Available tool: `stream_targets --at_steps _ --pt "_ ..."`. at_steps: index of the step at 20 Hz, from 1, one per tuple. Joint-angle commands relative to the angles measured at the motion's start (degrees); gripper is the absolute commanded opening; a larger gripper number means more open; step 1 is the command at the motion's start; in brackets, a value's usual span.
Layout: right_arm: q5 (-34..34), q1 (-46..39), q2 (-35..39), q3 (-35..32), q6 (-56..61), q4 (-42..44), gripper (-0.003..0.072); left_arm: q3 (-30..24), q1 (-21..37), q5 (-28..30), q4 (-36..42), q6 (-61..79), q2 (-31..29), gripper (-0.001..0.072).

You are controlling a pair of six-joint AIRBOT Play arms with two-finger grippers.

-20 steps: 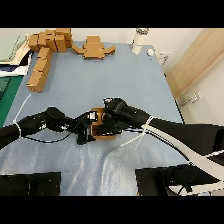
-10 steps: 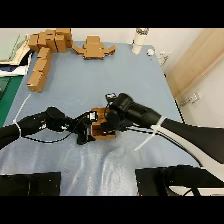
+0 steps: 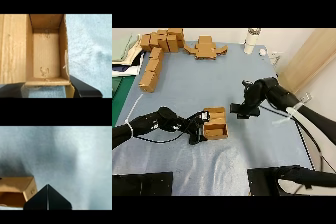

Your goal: Fold the box.

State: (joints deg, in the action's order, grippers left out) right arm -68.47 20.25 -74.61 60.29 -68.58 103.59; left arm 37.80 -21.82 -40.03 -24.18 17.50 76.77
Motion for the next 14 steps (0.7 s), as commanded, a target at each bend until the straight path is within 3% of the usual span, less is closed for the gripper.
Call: stream_targets --at_steps 1,3,5,10,14 --pt "4.09 -12.17 -10.08 -0.17 -28.59 33.92 0.0003 0.04 0.02 -0.02 -0.02 0.04 0.00 0.0370" --pt "0.92 -14.12 -15.98 -0.11 -39.80 49.31 0.0003 0.07 0.02 0.00 -0.02 0.04 0.00 0.0370" --pt "-1.95 -12.79 -19.08 -0.13 -46.05 53.51 0.0003 0.04 0.02 0.00 -0.04 0.04 0.00 0.0370" --pt "-11.10 -7.48 -16.59 -0.52 -62.10 52.02 0.0002 0.07 0.02 -0.02 -0.02 0.04 0.00 0.0370" --pt "-7.78 -4.70 -9.07 -5.03 -69.24 44.52 0.0003 0.07 0.02 0.00 -0.04 0.04 0.00 0.0370"
